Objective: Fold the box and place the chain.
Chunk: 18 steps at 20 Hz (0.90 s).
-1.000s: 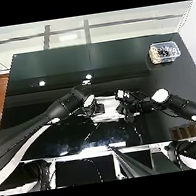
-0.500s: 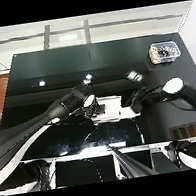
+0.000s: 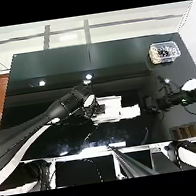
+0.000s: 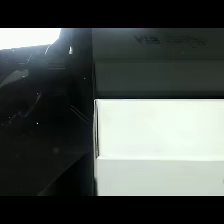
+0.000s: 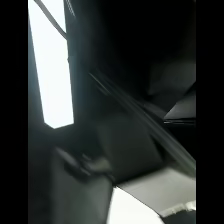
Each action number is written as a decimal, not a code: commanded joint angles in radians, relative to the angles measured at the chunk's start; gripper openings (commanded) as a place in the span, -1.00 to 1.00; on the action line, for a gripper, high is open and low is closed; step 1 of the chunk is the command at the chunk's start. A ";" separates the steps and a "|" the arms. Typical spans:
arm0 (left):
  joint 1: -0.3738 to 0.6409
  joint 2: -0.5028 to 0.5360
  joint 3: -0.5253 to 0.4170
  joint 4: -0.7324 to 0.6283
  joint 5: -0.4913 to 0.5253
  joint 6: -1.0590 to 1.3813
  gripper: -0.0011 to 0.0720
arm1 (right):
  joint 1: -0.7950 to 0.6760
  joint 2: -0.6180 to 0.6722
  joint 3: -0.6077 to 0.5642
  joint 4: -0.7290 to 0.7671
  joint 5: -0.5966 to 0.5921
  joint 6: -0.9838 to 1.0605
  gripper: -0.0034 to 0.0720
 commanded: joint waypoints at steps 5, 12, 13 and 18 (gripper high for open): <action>0.001 0.001 0.001 -0.008 -0.003 0.000 -0.89 | 0.180 -0.126 0.031 0.223 0.013 -0.198 -0.87; 0.001 0.001 0.001 -0.008 -0.003 0.000 -0.89 | 0.181 -0.126 0.152 0.232 0.151 -0.212 0.86; 0.001 0.001 0.001 -0.008 -0.003 0.000 -0.89 | 0.181 -0.126 0.154 0.247 0.153 -0.212 0.86; 0.001 0.001 0.001 -0.008 -0.001 0.000 -0.89 | 0.249 -0.126 0.154 0.267 0.103 -0.173 0.86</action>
